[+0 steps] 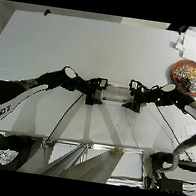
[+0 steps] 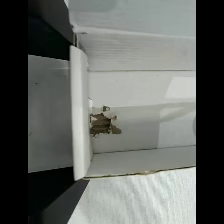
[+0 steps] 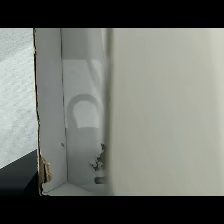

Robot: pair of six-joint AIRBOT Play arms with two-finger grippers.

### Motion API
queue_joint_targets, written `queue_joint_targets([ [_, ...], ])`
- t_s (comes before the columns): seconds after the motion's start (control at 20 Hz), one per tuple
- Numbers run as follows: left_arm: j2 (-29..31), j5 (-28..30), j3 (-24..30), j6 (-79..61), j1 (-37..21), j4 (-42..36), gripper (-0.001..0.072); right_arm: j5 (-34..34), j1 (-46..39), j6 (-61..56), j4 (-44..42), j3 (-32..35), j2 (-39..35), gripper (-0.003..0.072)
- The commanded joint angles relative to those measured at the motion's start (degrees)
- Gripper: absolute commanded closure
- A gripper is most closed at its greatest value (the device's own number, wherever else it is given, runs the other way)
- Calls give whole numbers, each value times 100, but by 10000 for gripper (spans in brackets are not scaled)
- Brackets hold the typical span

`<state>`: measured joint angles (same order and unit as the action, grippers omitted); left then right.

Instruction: Fold the box and place the chain.

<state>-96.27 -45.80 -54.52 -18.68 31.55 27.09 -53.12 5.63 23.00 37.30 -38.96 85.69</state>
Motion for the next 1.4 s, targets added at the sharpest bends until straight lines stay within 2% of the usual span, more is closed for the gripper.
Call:
queue_joint_targets([
  [0.0, -28, 15, 4, -20, 26, 35, 81, 0, 2, -4, -2, 2, 0, 127],
  [0.05, -28, 15, 4, -20, 26, 35, 230, 0, 2, -4, -2, 2, 0, 127],
  [0.1, -28, 15, 4, -20, 26, 35, 346, 0, 2, -4, -2, 2, 0, 127],
  [0.15, -28, 15, 4, -20, 26, 35, 416, 0, 2, -2, -2, 2, 0, 127],
  [0.2, -28, 15, 4, -20, 26, 35, 437, 0, 2, -4, -2, 2, 0, 127],
  [1.05, -26, 7, 4, 90, 33, 39, 437, -4, 2, -4, -20, 2, 0, 127],
  [1.25, -26, 2, 4, 90, 33, 39, 437, -256, 2, -306, -44, 2, -9, 138],
  [1.35, -26, 0, 4, 90, 33, 39, 437, -509, 2, -350, 223, 0, -44, 138],
])
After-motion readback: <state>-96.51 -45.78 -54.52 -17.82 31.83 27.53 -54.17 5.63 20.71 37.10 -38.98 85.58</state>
